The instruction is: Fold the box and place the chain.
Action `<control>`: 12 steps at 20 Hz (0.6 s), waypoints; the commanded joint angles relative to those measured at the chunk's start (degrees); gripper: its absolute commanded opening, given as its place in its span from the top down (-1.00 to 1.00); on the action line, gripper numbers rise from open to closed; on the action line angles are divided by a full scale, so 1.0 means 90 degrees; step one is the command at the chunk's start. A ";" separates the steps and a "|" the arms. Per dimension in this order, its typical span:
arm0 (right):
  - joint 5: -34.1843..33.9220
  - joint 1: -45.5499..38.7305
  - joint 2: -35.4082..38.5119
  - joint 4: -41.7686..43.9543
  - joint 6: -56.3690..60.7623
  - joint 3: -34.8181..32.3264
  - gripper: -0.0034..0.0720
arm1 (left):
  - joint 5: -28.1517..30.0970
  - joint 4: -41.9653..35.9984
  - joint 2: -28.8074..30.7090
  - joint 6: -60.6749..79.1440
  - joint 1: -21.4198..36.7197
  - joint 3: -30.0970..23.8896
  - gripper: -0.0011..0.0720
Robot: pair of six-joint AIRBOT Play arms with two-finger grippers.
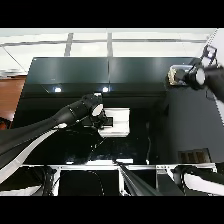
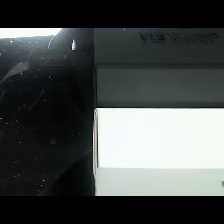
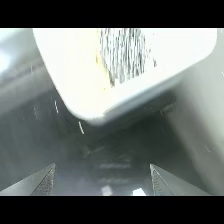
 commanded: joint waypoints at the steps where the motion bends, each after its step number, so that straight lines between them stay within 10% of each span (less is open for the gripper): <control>1: 0.0874 -0.0629 -0.1547 0.1666 0.0304 0.2047 -0.98 | 0.0002 0.0002 0.0000 0.0000 0.0005 0.0005 0.90; 12: 0.0466 -0.1156 -0.3075 0.3130 0.1802 0.3206 -0.69 | 0.0005 0.0000 0.0000 0.0000 0.0005 0.0005 0.89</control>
